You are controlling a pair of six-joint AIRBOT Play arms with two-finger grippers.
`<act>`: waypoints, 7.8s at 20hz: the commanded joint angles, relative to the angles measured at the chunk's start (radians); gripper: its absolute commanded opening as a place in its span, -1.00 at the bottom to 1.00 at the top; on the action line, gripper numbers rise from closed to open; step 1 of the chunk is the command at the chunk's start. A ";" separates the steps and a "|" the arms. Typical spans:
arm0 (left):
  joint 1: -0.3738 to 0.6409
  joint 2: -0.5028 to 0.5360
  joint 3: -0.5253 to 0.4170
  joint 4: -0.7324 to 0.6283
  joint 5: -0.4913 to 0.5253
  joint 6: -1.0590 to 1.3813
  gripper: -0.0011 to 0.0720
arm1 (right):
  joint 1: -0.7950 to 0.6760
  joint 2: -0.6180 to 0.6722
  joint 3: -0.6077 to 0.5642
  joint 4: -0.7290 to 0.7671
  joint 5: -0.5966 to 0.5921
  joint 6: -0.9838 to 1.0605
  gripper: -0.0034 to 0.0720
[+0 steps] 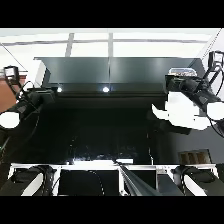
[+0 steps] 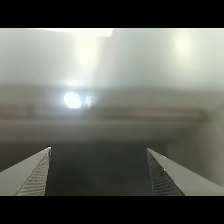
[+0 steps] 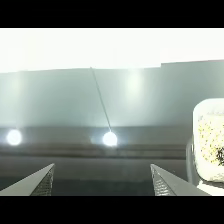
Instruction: Fold the box and place the chain.
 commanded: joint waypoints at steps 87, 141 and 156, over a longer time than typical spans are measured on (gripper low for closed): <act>-0.080 -0.964 0.677 -0.294 -1.226 0.532 -0.23 | 0.416 -0.072 -0.265 0.864 0.098 -0.559 -0.86; -0.373 -0.781 0.531 -0.168 -0.702 1.104 -0.89 | 0.523 -0.306 -0.042 0.119 0.264 -0.975 0.99; -0.373 -0.781 0.531 -0.167 -0.729 1.104 -0.89 | 0.338 -0.311 0.047 0.260 0.478 -1.173 0.99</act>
